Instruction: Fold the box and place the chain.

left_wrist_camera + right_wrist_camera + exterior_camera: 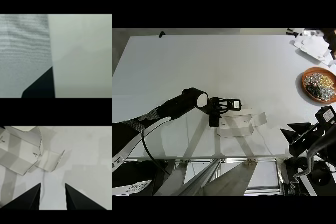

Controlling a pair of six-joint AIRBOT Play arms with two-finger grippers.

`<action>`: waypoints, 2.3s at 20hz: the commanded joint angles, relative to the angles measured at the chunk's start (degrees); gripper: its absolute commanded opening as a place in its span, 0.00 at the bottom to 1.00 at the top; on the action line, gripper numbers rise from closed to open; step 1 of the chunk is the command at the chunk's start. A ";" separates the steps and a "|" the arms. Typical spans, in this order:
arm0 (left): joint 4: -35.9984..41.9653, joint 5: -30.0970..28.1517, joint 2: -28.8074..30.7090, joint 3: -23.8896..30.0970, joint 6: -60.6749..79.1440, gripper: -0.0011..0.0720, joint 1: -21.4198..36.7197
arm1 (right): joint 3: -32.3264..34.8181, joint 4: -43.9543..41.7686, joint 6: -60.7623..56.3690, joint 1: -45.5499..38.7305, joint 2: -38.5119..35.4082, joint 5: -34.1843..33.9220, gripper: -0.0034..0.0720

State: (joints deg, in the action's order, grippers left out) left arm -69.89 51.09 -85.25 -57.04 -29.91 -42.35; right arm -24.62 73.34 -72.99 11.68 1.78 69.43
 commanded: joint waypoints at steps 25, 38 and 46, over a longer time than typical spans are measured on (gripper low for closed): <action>-0.02 -0.02 -0.02 0.00 0.07 0.03 -0.02 | 2.99 -12.11 56.89 9.97 39.89 -19.67 0.07; -0.04 -0.02 -0.02 0.00 0.04 0.03 -0.02 | 7.08 -7.89 55.06 18.84 47.04 -36.65 1.00; -0.02 -0.02 -0.02 0.00 0.07 0.03 -0.02 | 7.08 -14.51 55.08 18.84 47.04 -34.62 1.00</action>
State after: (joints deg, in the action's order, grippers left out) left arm -69.91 51.07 -85.25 -57.04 -29.87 -42.35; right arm -17.61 61.43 -17.93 30.46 48.77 34.72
